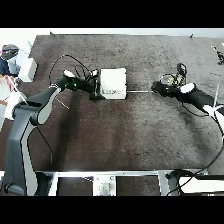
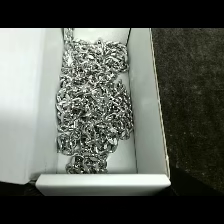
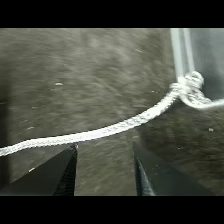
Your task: Fold the box and place the chain.
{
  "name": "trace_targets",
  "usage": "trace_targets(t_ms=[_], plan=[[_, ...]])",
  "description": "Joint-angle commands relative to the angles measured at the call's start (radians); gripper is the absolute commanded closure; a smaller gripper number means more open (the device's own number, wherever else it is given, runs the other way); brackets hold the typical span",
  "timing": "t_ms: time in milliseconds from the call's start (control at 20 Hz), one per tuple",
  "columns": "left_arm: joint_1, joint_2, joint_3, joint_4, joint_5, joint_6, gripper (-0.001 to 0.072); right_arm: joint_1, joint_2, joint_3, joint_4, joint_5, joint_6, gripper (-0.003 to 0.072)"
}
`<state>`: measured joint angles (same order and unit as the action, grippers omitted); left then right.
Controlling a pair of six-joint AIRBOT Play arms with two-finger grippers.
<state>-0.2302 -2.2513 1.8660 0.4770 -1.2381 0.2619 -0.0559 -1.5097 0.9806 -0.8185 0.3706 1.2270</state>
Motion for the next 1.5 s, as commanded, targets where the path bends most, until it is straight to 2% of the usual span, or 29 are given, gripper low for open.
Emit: trace_targets(t_ms=[0,250,300,350,500,550,600,700,900,1100,1300,1450], plan=[[0.0,0.0,0.0,0.0,0.0,0.0,0.0242,-0.026,-0.085,0.034,0.019,-0.021,0.008,0.029],[0.0,0.0,0.0,0.0,0.0,0.0,0.0242,-0.026,-0.126,0.06,0.059,-0.068,0.008,0.029],[0.0,0.0,0.0,0.0,0.0,0.0,0.0242,-0.026,-0.13,0.06,0.064,-0.074,0.008,0.0311],[0.0,0.0,0.0,0.0,0.0,0.0,0.0242,-0.026,-0.135,0.06,0.064,-0.079,0.008,0.0414],[0.0,0.0,0.0,0.0,0.0,0.0,0.0242,-0.024,-0.156,0.063,0.09,-0.085,0.007,0.0436],[0.0,0.0,0.0,0.0,0.0,0.0,0.0242,-0.022,-0.159,0.063,0.09,-0.088,0.004,0.0661],[0.0,0.0,0.0,0.0,0.0,0.0,0.0242,-0.016,-0.157,0.063,0.09,-0.086,0.004,0.0675],[0.0,0.0,0.0,0.0,0.0,0.0,0.0242,0.019,-0.117,0.063,0.082,-0.074,-0.031,0.0675],[0.0,0.0,0.0,0.0,0.0,0.0,0.0242,0.121,0.062,0.063,0.082,-0.011,-0.062,0.0675],[0.0,0.0,0.0,0.0,0.0,0.0,0.0242,0.26,0.218,0.092,0.082,-0.023,-0.076,0.0675],[0.0,0.0,0.0,0.0,0.0,0.0,0.0242,0.386,0.238,0.204,0.081,-0.029,-0.108,0.0675],[0.0,0.0,0.0,0.0,0.0,0.0,0.0242,0.456,0.233,0.241,0.077,-0.076,-0.11,0.0675]])
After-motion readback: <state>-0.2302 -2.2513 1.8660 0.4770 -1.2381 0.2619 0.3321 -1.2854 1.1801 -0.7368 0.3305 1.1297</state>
